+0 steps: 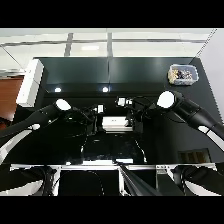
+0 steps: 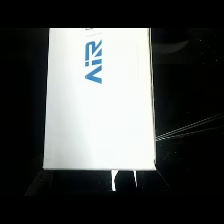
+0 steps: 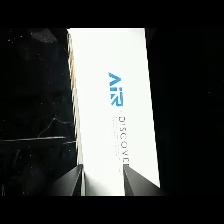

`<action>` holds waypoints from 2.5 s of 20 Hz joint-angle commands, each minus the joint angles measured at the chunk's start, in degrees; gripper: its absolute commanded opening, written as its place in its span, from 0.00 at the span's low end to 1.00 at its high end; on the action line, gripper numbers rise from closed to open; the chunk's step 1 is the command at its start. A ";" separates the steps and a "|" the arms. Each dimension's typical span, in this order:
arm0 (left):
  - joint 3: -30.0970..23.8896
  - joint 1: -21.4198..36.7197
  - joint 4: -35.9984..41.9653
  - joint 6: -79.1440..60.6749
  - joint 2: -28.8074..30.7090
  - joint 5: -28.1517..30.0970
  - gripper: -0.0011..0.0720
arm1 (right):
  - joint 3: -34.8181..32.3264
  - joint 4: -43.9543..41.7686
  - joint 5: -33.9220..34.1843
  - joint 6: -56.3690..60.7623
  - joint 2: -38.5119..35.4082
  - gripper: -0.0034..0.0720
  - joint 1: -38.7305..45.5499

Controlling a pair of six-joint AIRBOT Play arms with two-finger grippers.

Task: Fold the box and place the chain.

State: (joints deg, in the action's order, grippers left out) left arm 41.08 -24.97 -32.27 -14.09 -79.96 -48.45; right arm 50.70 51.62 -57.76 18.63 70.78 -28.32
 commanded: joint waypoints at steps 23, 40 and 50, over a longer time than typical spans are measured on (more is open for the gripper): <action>0.02 -0.04 0.00 -0.04 -0.04 0.00 0.55 | -5.27 -23.43 0.02 39.28 2.47 0.06 4.98; 0.46 0.15 -0.22 0.50 0.20 -0.15 0.55 | -0.24 -19.26 -10.93 39.63 3.41 0.06 10.62; 14.56 -1.29 -16.31 27.85 7.82 -11.02 1.00 | 0.33 2.38 -24.87 47.21 -23.08 0.06 34.47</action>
State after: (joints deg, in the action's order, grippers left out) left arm 50.63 -25.15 -45.23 4.67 -73.32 -56.93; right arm 51.75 49.52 -81.01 63.75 53.06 1.61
